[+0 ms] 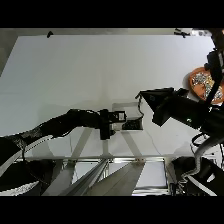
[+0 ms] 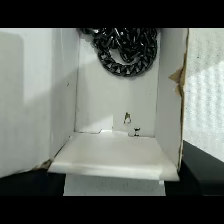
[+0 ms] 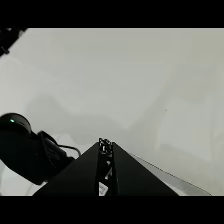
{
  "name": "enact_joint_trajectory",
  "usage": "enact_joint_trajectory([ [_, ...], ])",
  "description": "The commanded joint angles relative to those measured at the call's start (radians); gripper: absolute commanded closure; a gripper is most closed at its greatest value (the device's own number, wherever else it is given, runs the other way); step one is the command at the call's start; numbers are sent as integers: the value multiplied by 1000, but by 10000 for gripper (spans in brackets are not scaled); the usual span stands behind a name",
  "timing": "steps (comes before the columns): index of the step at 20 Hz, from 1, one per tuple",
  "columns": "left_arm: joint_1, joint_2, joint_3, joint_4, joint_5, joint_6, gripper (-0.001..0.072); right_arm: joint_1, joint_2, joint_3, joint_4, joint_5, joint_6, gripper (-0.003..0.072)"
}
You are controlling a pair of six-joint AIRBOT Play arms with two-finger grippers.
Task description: Fold the box and place the chain.
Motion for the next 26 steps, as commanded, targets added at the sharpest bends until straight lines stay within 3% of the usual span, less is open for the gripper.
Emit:
enact_joint_trajectory([
  [1,1,-1,0,1,0,0,455,1,25,1,39,-35,0,671],
  [17,1,-1,0,1,0,0,455,1,87,1,190,-60,-5,672],
  [22,1,-1,0,1,0,0,455,1,72,-3,82,47,3,672],
  [26,1,-1,0,1,0,0,455,1,-26,-40,24,201,2,672],
])
